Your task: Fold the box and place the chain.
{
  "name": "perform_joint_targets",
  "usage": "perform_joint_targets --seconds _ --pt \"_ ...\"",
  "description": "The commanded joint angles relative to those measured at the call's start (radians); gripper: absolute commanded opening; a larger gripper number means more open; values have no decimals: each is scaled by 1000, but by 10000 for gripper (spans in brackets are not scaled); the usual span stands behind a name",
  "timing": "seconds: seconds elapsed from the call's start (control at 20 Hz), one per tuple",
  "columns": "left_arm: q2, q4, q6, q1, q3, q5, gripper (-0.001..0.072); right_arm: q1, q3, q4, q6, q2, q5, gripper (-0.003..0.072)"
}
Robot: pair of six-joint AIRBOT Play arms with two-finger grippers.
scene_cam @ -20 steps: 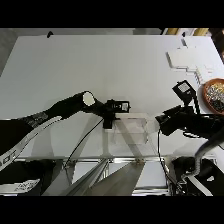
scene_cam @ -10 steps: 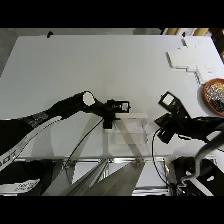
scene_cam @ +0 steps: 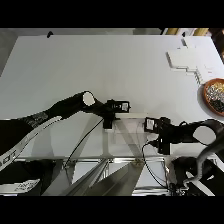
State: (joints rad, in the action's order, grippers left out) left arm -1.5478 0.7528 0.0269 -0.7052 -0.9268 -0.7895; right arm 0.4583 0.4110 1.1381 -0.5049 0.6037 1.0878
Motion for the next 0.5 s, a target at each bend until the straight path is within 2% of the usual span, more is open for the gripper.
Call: perform_joint_targets --seconds 0.0,0.1,0.2,0.3,0.35,0.45 --pt "-1 0 0 -1 0 0 12 81 -47 13 70 -82 -124 564" --pt "-1 0 0 -1 0 0 12 148 -102 79 70 -152 -189 586" --pt "-1 0 0 -1 0 0 12 216 -158 135 70 -192 -196 586" --pt "-1 0 0 -1 0 0 12 279 -219 149 70 -192 -258 630" --pt "-1 0 0 -1 0 0 12 302 -248 149 70 -188 -315 681" --pt "-1 0 0 -1 0 0 12 327 -287 148 69 -167 -393 682"
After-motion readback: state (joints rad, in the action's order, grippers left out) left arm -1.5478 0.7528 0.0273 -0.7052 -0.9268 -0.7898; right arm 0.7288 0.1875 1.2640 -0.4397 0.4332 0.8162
